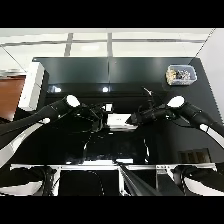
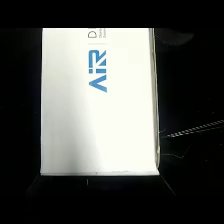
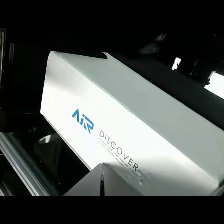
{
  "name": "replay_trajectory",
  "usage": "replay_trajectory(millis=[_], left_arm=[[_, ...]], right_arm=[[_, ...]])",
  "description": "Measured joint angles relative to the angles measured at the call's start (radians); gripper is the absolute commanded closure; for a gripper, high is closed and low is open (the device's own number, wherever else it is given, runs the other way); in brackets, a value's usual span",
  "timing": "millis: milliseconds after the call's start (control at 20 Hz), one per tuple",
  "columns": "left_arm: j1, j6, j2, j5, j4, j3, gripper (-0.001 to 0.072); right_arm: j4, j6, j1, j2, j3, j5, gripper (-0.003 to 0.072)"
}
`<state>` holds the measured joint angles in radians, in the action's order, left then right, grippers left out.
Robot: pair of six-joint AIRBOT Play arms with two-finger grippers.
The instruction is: Fold the box and place the chain.
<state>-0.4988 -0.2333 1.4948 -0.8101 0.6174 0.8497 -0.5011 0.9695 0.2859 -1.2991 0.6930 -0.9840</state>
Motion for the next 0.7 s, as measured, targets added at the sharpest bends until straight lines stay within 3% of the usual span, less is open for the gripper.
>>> replay_trajectory(millis=[150,350,400,450,700], left_arm=[[0.0,0.0,0.0,0.0,-0.001,0.0,0.036],[0.0,0.023,-0.004,-0.008,0.004,0.004,0.0333],[0.0,0.038,-0.008,-0.008,0.008,0.009,0.0197],[0.0,0.055,-0.015,-0.01,0.018,0.015,-0.0002],[-0.003,0.229,-0.076,-0.076,0.098,0.084,-0.0002]], right_arm=[[-0.042,0.006,-0.008,0.002,0.016,-0.013,0.0663],[-0.109,-0.011,-0.093,0.1,0.096,-0.131,0.0663],[-0.135,-0.013,-0.133,0.142,0.114,-0.175,0.0663],[-0.162,-0.014,-0.176,0.186,0.128,-0.209,0.0663],[-0.288,0.016,-0.403,0.381,0.154,-0.327,0.0663]])
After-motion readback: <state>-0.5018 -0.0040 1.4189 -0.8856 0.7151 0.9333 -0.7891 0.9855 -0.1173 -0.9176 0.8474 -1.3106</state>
